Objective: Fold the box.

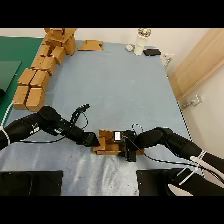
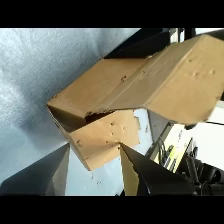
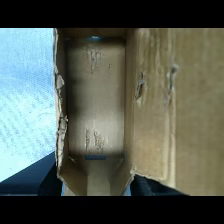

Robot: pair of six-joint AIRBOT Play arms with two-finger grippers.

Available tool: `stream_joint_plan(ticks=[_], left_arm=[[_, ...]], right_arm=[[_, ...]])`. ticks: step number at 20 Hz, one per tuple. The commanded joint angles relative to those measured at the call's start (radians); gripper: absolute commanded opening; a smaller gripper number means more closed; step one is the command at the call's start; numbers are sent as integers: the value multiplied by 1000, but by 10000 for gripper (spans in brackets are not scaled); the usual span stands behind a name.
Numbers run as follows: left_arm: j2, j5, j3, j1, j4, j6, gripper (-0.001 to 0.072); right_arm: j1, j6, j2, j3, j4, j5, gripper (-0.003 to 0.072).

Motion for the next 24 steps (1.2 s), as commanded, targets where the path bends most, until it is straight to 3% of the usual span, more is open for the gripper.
stream_joint_plan(ticks=[1,6,8,12,15,24], left_arm=[[-3,32,1,-5,-60,0,488],[-3,69,1,-8,-44,-45,490],[-3,109,9,-45,32,-136,490],[-3,224,89,-217,398,-514,489],[-3,203,148,-307,679,-840,489],[-66,177,236,-442,805,-1138,488]], right_arm=[[0,0,1,0,0,0,502],[0,0,1,0,0,1,502],[0,0,1,0,0,0,502],[0,0,1,0,0,1,502],[0,0,1,0,0,1,502],[0,0,1,0,0,0,502]])
